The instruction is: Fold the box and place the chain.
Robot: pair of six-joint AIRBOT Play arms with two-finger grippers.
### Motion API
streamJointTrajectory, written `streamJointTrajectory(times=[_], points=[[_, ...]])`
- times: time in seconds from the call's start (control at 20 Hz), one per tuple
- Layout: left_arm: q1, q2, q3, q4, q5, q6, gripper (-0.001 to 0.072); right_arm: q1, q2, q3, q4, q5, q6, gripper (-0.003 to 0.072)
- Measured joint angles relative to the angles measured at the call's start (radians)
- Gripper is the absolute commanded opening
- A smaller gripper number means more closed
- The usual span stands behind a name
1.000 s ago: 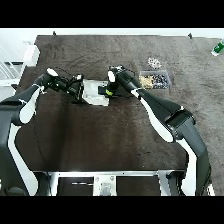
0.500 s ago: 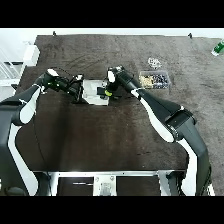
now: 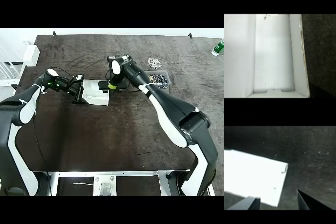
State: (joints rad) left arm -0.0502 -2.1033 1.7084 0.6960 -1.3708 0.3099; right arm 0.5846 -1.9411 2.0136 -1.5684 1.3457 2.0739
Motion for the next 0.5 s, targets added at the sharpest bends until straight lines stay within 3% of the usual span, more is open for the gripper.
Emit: streamJointTrajectory(times=[0.25, 0.5], points=[[0.0, 0.0, 0.0, 0.0, 0.0, -0.005, 0.0556, -0.045, 0.138, 0.001, -0.186, -0.024, -0.156, 0.0518], [0.0, 0.0, 0.0, 0.0, 0.0, -0.006, 0.0556, -0.228, 0.193, -0.027, -0.275, -0.06, -0.243, 0.0517]])
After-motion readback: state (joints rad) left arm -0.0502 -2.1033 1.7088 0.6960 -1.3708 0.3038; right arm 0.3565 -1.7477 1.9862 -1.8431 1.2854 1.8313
